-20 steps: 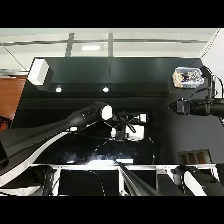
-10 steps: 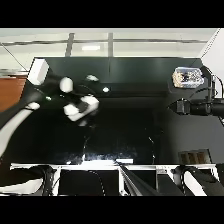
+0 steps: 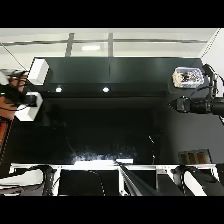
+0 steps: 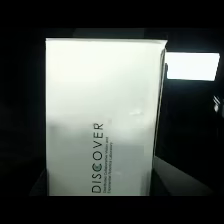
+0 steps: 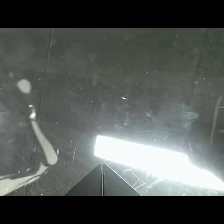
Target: Fold the box and place the chain.
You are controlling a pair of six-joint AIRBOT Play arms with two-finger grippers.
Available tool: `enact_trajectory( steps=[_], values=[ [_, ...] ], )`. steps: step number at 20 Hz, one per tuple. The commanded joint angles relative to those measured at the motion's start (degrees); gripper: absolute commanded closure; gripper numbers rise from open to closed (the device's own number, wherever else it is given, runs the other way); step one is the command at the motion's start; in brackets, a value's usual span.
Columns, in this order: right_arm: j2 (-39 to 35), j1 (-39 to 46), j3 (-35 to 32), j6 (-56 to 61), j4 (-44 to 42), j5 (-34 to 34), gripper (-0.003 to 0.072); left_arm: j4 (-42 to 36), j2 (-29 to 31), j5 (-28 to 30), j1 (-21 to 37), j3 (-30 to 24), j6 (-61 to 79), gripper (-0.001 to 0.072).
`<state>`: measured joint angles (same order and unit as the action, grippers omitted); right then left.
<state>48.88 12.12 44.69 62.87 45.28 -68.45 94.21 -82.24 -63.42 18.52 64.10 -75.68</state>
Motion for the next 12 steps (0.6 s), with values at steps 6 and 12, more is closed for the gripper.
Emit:
enact_trajectory(
  steps=[6,12],
  values=[
    [0.0,0.0,0.0,1.4,-0.1,3.0,0.0672,-17.2,-5.1,15.3,7.5,3.2,13.8,0.0361],
    [0.0,0.0,0.0,3.1,-0.8,4.3,0.0673,-22.2,-13.9,15.6,4.5,12.4,15.5,0.0343]
  ],
)
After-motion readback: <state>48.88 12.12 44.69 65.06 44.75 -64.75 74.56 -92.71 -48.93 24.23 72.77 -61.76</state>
